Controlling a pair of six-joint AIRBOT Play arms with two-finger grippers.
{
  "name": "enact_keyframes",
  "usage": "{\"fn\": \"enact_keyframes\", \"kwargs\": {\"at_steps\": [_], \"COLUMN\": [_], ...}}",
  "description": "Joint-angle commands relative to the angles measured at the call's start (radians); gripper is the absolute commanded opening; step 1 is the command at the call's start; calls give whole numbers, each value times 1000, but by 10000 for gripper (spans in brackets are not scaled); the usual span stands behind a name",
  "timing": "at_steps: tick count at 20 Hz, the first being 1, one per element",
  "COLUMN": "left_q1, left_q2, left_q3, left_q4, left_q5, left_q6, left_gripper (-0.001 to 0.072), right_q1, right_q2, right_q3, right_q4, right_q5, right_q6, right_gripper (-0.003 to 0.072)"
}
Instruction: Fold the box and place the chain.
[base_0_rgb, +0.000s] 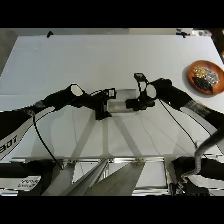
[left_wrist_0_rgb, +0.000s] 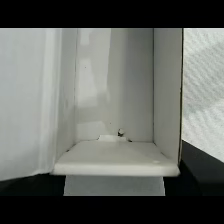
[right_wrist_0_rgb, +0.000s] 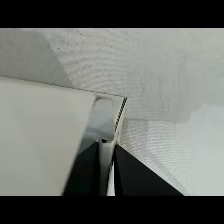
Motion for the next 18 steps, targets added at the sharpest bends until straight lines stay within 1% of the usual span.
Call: {"fn": "enact_keyframes", "kwargs": {"at_steps": [1, 2, 3, 4, 5, 6, 9, 14, 18], "left_q1": [0, 0, -1, -1, 0, 0, 0, -1, -1], "left_q2": [0, 0, 0, 0, 0, 0, 0, 0, 0], "left_q3": [0, 0, 0, 0, 0, 0, 0, 0, 0], "left_q4": [0, 0, 0, 0, 0, 0, 0, 0, -1], "left_q5": [-2, -2, -2, -2, -2, -2, -1, -5, -8], "left_q6": [0, 0, 0, 0, 0, 0, -1, -1, -1], "left_gripper": [352, 352, 352, 352, 352, 352, 352, 352, 352], "right_q1": [1, 1, 1, 1, 1, 1, 0, 38, 45], "right_q2": [-5, -5, -5, -5, -5, -5, -4, -7, -21], "right_q3": [-1, -1, -1, -1, -1, 0, 30, 116, 132], "right_q4": [-2, -2, -3, -3, -2, 8, 6, -33, -40], "right_q5": [15, 24, 29, 31, 33, 41, 78, 87, 129], "right_q6": [15, 14, 14, 15, 15, 15, 15, 19, 34], "right_gripper": [209, 455, 482, 476, 442, 392, 389, 381, 379]}}
